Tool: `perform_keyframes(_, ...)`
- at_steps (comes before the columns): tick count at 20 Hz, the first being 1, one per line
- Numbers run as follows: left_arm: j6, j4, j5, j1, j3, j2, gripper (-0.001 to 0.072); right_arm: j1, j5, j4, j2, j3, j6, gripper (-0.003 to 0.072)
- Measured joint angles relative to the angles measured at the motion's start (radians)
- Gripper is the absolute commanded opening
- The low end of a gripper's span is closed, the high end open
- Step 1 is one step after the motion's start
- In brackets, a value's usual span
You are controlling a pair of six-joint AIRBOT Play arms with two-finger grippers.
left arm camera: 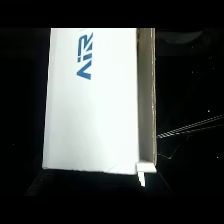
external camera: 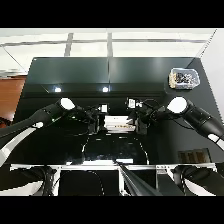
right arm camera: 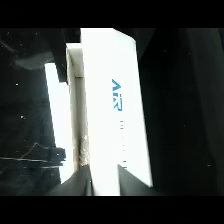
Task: Fold the box and place the chain.
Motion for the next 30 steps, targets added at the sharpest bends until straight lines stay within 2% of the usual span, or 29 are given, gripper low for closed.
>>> perform_keyframes(5, 0.0, 0.0, 0.0, 0.0, 0.0, 0.0, 0.048, 0.0, 0.003, 0.0, 0.0, 0.0, 0.001, 0.0277)
perform_keyframes(6, 0.0, 0.0, 0.0, 0.0, 0.0, 0.0, 0.048, 0.0, 0.003, -0.001, 0.0, 0.0, 0.001, 0.024)
perform_keyframes(18, 0.001, 0.0, 0.0, 0.0, 0.0, 0.0, 0.048, 0.0, 0.007, -0.026, -0.004, -0.032, 0.008, 0.0242)
perform_keyframes(21, 0.0, 0.0, 0.0, 0.0, 0.0, 0.0, 0.048, 0.0, 0.013, -0.025, 0.011, -0.031, 0.092, 0.0241)
perform_keyframes(24, 0.0, 0.0, 0.0, 0.0, 0.0, 0.0, 0.048, -0.008, 0.019, -0.011, 0.042, -0.029, 0.297, 0.0239)
perform_keyframes(26, 0.0, 0.0, 0.0, 0.0, 0.0, 0.0, 0.048, -0.014, 0.032, 0.027, 0.053, -0.031, 0.477, 0.0016)
perform_keyframes(30, 0.0, 0.0, 0.0, 0.0, 0.0, 0.0, 0.048, -0.018, 0.013, 0.114, 0.035, -0.043, 0.745, 0.0015)
